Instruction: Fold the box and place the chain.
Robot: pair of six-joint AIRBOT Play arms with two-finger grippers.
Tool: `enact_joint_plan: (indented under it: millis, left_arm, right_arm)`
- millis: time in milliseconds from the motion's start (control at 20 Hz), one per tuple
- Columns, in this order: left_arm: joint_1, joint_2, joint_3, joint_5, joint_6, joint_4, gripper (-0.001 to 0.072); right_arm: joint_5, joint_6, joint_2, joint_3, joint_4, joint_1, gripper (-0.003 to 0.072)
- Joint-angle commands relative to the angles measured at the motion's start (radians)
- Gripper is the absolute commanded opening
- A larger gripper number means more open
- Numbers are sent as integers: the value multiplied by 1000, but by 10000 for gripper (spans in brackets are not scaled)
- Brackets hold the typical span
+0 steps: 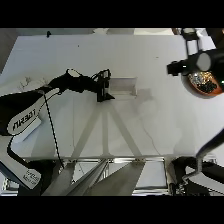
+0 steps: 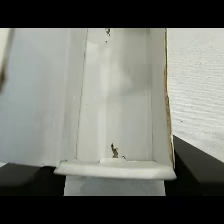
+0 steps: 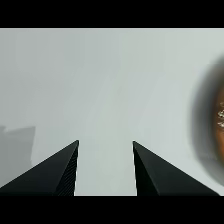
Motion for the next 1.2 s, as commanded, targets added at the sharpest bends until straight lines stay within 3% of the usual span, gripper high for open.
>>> enact_joint_plan:
  millis: [0, 300, 600, 800, 950, 1150]
  left_arm:
    - [0, 0, 0, 0, 0, 0, 280]
    - [0, 0, 0, 0, 0, 0, 280]
    - [0, 0, 0, 0, 0, 0, 280]
    - [0, 0, 0, 0, 0, 0, 280]
    - [0, 0, 0, 0, 0, 0, 280]
    - [0, 0, 0, 0, 0, 0, 280]
  right_arm:
    - [-42, -50, -29, 1, -24, -254, 379]
    - [-93, -49, -221, 1, -25, -491, 380]
    - [-169, -23, -364, 5, -25, -528, 377]
    - [-205, -15, -404, 5, -20, -528, 246]
    - [-187, -16, -399, 6, -16, -528, 20]
    - [-107, -74, -350, 41, 2, -510, 20]
